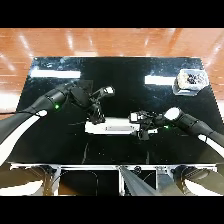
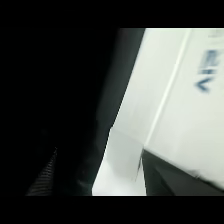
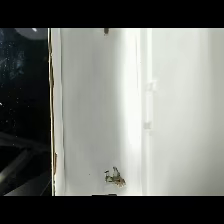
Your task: Fold the box and place the chain.
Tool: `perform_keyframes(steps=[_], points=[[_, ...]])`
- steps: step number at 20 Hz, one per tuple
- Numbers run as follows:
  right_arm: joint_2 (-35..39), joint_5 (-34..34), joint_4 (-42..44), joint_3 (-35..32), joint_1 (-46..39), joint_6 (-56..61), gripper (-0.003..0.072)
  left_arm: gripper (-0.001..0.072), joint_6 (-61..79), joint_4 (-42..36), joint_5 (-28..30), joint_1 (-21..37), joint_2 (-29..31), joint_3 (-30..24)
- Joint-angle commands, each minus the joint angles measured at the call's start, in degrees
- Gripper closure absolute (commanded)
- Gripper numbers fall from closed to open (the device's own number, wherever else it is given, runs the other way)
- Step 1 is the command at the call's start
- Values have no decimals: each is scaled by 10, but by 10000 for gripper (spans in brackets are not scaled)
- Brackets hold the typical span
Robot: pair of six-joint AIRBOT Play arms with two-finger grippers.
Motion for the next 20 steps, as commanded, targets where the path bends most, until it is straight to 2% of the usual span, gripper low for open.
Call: perform_keyframes(steps=[1, 2, 3, 4, 5, 6, 8, 11, 15, 17, 20], points=[[0, -1, 0, 0, 0, -2, 136, 95, -92, 31, 59, 40, 8, 14], [0, -1, 0, 0, 0, -2, 136, 97, -122, 47, 74, 53, 16, 14], [0, -1, 0, 0, 0, -2, 136, 141, -164, 65, 95, 66, 24, 14], [0, -1, 0, 0, 0, -2, 136, 331, -207, 72, 122, 80, 30, 13], [0, -1, 0, 0, 0, -2, 136, 628, -219, 52, 166, 97, 33, 13], [0, -1, 0, 0, 0, -2, 136, 689, -212, 20, 206, 111, 34, 12], [0, -2, 0, 0, 0, -2, 135, 690, -189, -30, 209, 119, 54, -8], [0, -7, 1, 0, 0, -2, 136, 690, -162, -49, 120, 83, 135, -77], [0, -7, 1, 0, 0, -2, 136, 689, -129, -106, -107, -35, 256, -213], [0, -7, 1, 0, 0, -2, 135, 689, -129, -118, -239, -111, 279, -263], [0, -7, 1, 0, 0, -2, 136, 689, -140, -121, -418, -202, 275, -285]])
